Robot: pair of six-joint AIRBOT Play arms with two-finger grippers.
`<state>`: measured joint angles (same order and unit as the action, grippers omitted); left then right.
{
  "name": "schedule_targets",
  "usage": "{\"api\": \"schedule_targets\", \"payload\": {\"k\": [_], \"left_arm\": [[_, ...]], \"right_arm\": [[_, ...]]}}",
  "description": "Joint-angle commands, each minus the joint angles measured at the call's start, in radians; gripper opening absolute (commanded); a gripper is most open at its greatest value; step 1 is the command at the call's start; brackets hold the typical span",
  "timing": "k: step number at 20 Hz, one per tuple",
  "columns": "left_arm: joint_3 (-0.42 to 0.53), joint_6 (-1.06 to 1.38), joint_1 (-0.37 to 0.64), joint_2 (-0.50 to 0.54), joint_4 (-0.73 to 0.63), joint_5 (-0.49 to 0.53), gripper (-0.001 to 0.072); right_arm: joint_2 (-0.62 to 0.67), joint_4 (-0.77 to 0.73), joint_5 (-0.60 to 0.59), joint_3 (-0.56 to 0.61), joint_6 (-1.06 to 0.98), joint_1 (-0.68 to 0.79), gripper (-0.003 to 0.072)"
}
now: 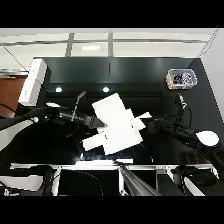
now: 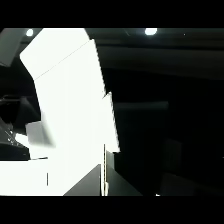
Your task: Fold the box and place the chain.
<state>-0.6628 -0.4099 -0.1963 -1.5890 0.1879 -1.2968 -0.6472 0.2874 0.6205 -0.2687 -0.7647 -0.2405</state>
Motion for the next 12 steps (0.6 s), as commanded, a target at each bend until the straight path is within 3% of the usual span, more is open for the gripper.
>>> {"api": "schedule_targets", "payload": {"k": [1,4,6,10,11,12], "left_arm": [[-0.045,0.021,-0.003,-0.061,0.041,-0.089,0.0606],[-0.076,0.021,-0.008,-0.07,0.102,-0.091,0.0592],[-0.099,0.021,-0.015,-0.07,0.108,-0.092,0.0485],[-0.139,0.022,-0.034,-0.071,0.124,-0.061,0.048],[-0.146,0.022,-0.038,-0.071,0.126,-0.053,0.0431],[-0.155,0.022,-0.04,-0.072,0.128,-0.048,0.0252]], "right_arm": [[0.001,-0.001,0.004,0.0,-0.008,-0.001,0.0009],[0.001,0.0,0.004,0.0,-0.014,-0.001,0.0009],[0.001,0.0,0.005,0.0,-0.014,-0.001,0.0009],[0.001,0.0,0.006,0.0,-0.022,-0.001,0.0009],[0.001,0.001,0.011,0.0,-0.025,-0.001,0.0009],[0.001,0.001,0.018,0.0,-0.025,-0.001,0.0009]]}}
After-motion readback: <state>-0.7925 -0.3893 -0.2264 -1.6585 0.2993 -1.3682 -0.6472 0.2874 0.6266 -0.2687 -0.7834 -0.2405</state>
